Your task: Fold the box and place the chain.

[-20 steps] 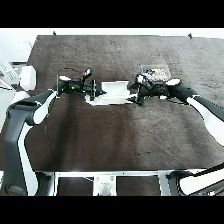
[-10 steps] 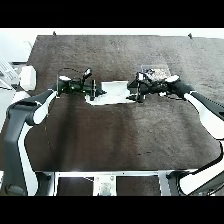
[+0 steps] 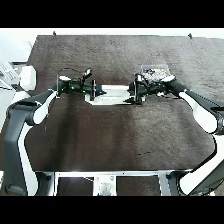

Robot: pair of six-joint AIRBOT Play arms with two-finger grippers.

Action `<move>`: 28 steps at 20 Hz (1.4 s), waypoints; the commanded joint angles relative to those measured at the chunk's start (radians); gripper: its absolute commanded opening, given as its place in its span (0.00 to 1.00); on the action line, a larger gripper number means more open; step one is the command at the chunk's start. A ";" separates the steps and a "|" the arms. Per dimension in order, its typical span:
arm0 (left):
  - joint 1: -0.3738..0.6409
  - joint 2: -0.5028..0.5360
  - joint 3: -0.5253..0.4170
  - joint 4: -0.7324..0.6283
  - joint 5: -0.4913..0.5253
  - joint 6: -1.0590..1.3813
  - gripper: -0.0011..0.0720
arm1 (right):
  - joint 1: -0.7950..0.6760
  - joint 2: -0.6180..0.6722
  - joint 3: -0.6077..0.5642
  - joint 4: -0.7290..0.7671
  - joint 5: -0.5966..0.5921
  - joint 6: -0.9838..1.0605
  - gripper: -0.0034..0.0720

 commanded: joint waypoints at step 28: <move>0.000 0.000 0.000 -0.001 0.004 0.000 0.05 | -0.006 -0.203 0.185 0.016 0.139 0.005 0.96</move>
